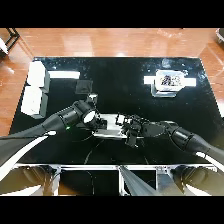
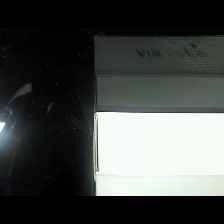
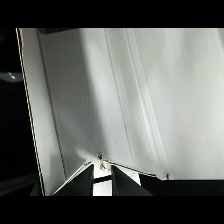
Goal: Fold the box and place the chain.
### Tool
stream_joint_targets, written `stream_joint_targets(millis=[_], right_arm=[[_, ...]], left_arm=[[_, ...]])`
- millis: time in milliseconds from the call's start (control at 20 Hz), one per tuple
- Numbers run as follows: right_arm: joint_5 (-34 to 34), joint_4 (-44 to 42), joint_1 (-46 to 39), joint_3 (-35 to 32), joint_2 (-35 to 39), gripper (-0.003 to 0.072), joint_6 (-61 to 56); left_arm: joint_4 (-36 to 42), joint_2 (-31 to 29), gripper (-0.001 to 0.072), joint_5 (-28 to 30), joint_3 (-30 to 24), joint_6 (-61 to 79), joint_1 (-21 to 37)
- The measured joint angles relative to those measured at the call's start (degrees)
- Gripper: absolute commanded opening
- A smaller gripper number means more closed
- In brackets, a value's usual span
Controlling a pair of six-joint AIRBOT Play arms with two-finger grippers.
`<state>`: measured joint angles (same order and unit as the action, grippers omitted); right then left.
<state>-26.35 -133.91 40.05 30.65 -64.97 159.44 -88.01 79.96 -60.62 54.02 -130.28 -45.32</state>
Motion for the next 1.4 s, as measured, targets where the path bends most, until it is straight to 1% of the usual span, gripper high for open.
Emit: stream_joint_targets(millis=[350, 400, 450, 500, 550, 600, 650, 700, 750, 800, 850, 900, 950, 1050, 1150, 1250, 1300, 1400], right_arm=[[0.33, 0.00, 0.00, 0.00, -0.04, 0.0153, -0.20], [0.35, 0.00, 0.00, 0.00, -0.04, 0.0181, -0.20], [0.39, -0.02, 0.00, 0.00, -0.04, 0.0387, -0.24], [0.46, 0.00, 0.00, 0.00, -0.04, 0.0374, -0.22], [0.46, -0.02, 0.00, 0.00, -0.04, 0.0298, -0.22], [0.48, 0.02, 0.00, 0.00, -0.04, 0.0189, -0.22], [0.52, 0.02, 0.00, 0.00, -0.04, 0.0193, -0.22], [0.48, 0.00, 0.07, 0.00, -0.04, 0.0283, -0.22], [0.48, -0.02, 0.04, 0.00, -0.04, 0.0392, -0.22], [0.46, 0.00, 0.07, 0.00, -0.04, 0.0347, -0.22], [0.50, 0.00, 0.07, 0.00, -0.04, 0.0126, -0.22], [0.57, 0.04, 0.04, 0.00, -0.04, 0.0090, -0.22], [0.59, -0.02, 0.04, 0.00, -0.04, 0.0034, -0.24], [0.37, 0.33, -0.42, 0.00, 0.15, 0.0037, -1.66], [-1.51, 1.09, -2.27, 0.00, 1.53, 0.0036, -7.82], [-5.92, 1.64, -5.95, 0.00, 4.57, 0.0037, -19.08], [-9.09, 1.81, -8.57, 0.00, 6.86, 0.0036, -25.00], [-16.52, 2.16, -14.75, 0.00, 12.26, 0.0036, -33.33]], left_arm=[[0.04, 0.00, 0.0027, 0.07, 0.00, -0.02, 0.00], [0.04, 0.00, 0.0027, 0.07, 0.00, -0.02, 0.00], [0.07, 0.00, 0.0027, 0.07, 0.00, -0.02, 0.00], [0.07, 0.00, 0.0027, 0.07, 0.00, -0.02, 0.00], [0.07, 0.00, 0.0026, 0.07, 0.00, -0.02, 0.00], [0.07, 0.00, 0.0027, 0.07, 0.00, 0.00, 0.00], [0.07, 0.00, 0.0027, 0.07, 0.00, 0.00, 0.00], [0.07, 0.00, 0.0026, 0.07, 0.00, 0.02, 0.00], [0.07, 0.00, 0.0027, 0.07, 0.00, 0.02, 0.00], [0.07, 0.02, 0.0027, 0.07, 0.00, 0.00, 0.00], [0.07, 0.00, 0.0026, 0.07, 0.00, 0.00, 0.00], [0.07, 0.02, 0.0027, 0.07, 0.00, 0.02, 0.00], [0.11, 0.02, 0.0027, 0.11, 0.00, 0.02, 0.00], [0.20, 0.02, 0.0026, 0.15, 0.00, -0.02, 0.00], [0.24, 0.02, 0.0025, 0.15, 0.00, 0.00, 0.00], [0.68, 0.02, 0.0025, -0.17, 0.00, 0.00, 0.00], [0.79, 0.02, 0.0025, -0.46, 0.00, 0.00, 0.00], [0.83, 0.02, 0.0025, -0.52, 0.00, 0.02, 0.00]])
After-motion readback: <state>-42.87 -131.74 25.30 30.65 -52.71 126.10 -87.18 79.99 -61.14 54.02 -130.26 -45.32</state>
